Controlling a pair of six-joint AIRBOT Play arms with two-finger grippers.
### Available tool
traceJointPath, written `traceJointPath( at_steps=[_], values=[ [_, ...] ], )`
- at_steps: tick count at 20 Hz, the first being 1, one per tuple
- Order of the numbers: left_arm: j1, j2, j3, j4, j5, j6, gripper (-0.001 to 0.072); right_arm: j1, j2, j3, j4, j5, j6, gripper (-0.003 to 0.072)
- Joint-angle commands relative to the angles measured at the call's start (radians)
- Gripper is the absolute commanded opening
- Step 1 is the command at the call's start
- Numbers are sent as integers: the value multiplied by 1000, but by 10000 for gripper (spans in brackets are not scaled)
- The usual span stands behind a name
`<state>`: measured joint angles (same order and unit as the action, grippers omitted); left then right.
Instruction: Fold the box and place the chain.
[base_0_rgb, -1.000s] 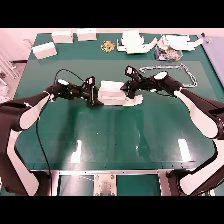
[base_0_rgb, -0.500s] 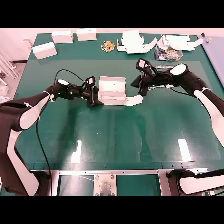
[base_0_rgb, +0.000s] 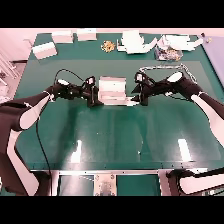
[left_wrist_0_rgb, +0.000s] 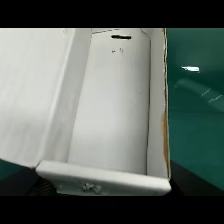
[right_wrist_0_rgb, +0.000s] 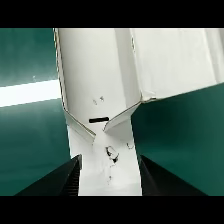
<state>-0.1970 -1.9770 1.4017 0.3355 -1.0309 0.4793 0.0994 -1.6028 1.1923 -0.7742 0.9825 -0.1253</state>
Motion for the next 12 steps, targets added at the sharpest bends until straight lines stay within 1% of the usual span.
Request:
traceJointPath(
  at_steps=[1,2,3,5,6,10,12],
  values=[
    [1,0,0,0,1,0,513,21,-21,-3,31,5,-42,448],
    [1,0,0,0,1,0,513,26,-31,-2,43,-2,-60,441],
    [1,0,0,0,1,0,513,31,-39,-2,55,-14,-73,400],
    [1,0,0,0,1,0,513,42,-55,-2,79,-41,-100,358],
    [1,0,0,0,1,0,513,49,-60,-2,100,-59,-105,276],
    [1,0,0,0,1,0,513,73,-72,2,211,-70,-154,272],
    [1,0,0,0,1,0,513,94,-83,2,214,-71,-177,280]
  ],
)
